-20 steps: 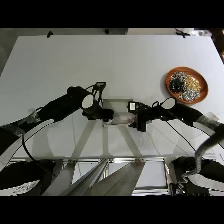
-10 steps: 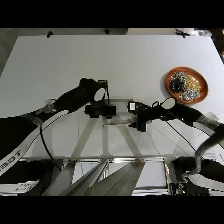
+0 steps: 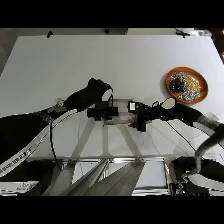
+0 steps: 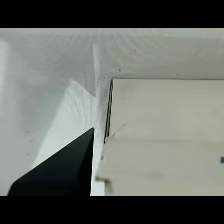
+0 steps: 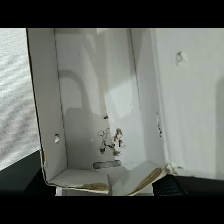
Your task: Fold the box and place the chain.
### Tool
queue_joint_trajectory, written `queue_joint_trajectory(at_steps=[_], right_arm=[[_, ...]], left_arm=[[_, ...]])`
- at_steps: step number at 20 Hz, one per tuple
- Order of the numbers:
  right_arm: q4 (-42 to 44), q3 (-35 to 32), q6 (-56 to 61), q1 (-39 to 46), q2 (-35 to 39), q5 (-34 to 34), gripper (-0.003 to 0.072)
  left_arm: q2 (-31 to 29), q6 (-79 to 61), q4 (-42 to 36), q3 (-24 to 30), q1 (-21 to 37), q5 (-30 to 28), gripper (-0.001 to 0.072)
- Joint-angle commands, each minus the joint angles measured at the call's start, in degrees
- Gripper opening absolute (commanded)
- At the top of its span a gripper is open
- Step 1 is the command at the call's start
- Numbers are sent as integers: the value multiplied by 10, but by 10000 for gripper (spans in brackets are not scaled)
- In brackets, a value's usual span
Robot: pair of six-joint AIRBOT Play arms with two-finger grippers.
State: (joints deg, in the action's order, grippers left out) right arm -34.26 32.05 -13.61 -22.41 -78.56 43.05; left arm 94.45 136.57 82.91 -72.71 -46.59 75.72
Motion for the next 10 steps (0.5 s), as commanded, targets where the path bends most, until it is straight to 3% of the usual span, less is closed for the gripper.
queue_joint_trajectory(at_steps=[1,10], right_arm=[[0,0,0,0,1,0,521],[0,0,0,0,1,0,521]], left_arm=[[2,16,-20,13,-4,-18,261],[7,26,-13,35,-10,-77,269]])
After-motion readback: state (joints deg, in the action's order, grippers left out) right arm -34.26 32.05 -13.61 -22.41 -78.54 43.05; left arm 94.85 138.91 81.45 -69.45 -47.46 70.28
